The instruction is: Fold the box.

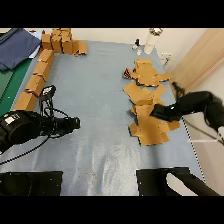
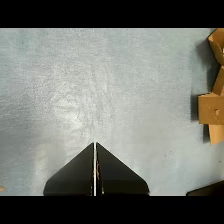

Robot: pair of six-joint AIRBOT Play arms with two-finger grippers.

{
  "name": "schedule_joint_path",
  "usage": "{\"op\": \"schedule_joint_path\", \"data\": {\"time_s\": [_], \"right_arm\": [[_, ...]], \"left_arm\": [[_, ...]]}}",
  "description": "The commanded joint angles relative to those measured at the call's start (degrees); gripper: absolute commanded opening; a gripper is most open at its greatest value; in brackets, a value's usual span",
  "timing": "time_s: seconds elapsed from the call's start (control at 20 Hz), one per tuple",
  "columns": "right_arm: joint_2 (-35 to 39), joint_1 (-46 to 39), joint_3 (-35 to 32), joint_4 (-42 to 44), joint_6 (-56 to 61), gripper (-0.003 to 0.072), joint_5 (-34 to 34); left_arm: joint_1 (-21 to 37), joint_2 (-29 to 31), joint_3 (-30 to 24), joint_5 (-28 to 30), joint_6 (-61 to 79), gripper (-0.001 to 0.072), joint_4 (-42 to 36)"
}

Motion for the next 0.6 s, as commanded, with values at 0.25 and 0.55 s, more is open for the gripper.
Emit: {"op": "schedule_joint_path", "data": {"time_s": [0.25,0.55], "right_arm": [[-14.62,-15.19,12.00,-15.19,-5.77,0.0415,-1.11],[-17.68,-16.92,12.02,-14.53,-12.11,0.0414,-4.11]], "left_arm": [[0.00,0.00,0.02,6.86,0.00,0.0043,-0.04],[0.02,0.00,0.04,7.87,0.00,0.0043,-0.26]]}}
